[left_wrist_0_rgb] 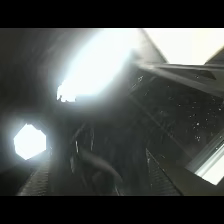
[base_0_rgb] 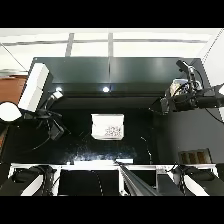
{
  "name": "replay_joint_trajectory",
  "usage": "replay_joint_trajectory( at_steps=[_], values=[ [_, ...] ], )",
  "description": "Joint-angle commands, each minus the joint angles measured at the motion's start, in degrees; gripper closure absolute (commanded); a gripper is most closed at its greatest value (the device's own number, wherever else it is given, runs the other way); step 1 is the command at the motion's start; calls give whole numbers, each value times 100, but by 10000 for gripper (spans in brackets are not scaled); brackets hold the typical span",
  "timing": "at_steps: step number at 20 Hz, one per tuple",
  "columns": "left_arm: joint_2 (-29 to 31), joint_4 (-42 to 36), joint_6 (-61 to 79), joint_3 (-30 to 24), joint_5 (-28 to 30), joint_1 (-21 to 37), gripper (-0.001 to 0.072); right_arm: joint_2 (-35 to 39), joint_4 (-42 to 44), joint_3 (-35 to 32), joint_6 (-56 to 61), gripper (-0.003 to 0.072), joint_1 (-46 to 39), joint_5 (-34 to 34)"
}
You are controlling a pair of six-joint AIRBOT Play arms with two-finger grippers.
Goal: Fold the box and place the chain.
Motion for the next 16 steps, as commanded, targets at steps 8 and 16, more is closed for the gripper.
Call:
replay_joint_trajectory(
  at_steps=[8,16],
  values=[
    [-868,-2028,5038,-713,1738,-424,3,-11,-44,-208,195,-11,-2,-190],
    [-905,-3303,3458,448,1558,848,20,-11,-46,-208,286,-11,-2,-214]
  ],
)
